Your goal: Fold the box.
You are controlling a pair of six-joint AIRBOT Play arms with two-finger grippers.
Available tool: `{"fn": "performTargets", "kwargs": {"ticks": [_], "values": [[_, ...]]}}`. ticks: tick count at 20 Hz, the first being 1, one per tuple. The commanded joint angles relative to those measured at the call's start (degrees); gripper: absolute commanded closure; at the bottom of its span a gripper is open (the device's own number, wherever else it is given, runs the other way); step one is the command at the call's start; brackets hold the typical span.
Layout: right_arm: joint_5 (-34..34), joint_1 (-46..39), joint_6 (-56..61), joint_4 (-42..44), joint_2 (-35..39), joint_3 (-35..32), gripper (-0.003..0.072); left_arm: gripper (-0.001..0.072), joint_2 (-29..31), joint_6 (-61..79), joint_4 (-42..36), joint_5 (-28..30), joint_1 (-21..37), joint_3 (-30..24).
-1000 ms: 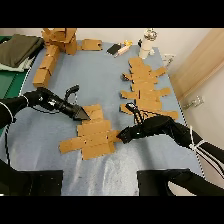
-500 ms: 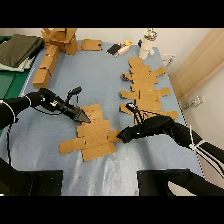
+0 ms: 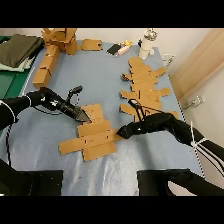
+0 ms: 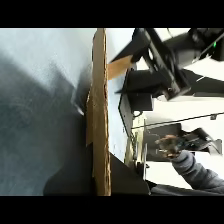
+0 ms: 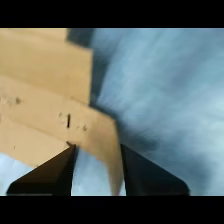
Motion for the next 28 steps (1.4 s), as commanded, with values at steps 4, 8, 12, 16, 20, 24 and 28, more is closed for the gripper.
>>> {"fn": "performTargets", "kwargs": {"ticks": [4, 8, 12, 16, 20, 24, 28], "values": [[-7.7, -9.2, 16.1, -11.3, 0.2, 16.2, 0.0521, 0.0700, 9.1, 7.0, 2.1, 9.9, -7.3, 0.4], [-10.4, -9.6, 18.8, -11.4, 0.2, 18.1, 0.0681, 0.0700, 11.6, 14.0, 2.1, 13.0, -13.7, 0.3], [-10.0, -8.0, 20.3, -11.3, 0.2, 17.2, 0.0681, 0.0699, 11.4, 19.9, 2.9, 19.1, -16.5, -2.9], [-8.1, -4.4, 20.8, -12.3, 0.2, 17.2, 0.0681, 0.0699, 9.8, 22.4, 3.1, 19.1, -16.5, -3.4], [-6.5, -3.4, 24.7, -16.5, 0.1, 17.2, 0.0681, 0.0699, 9.9, 25.7, 2.5, 17.9, -17.9, -3.4], [-4.9, -3.4, 25.3, -16.9, 0.1, 17.2, 0.0681, 0.0700, 10.1, 26.8, 2.2, 18.9, -19.4, -4.1], [-3.6, -3.4, 25.4, -17.6, 0.1, 17.2, 0.0681, 0.0700, 13.8, 28.1, 1.3, 23.5, -20.3, -6.3]]}}
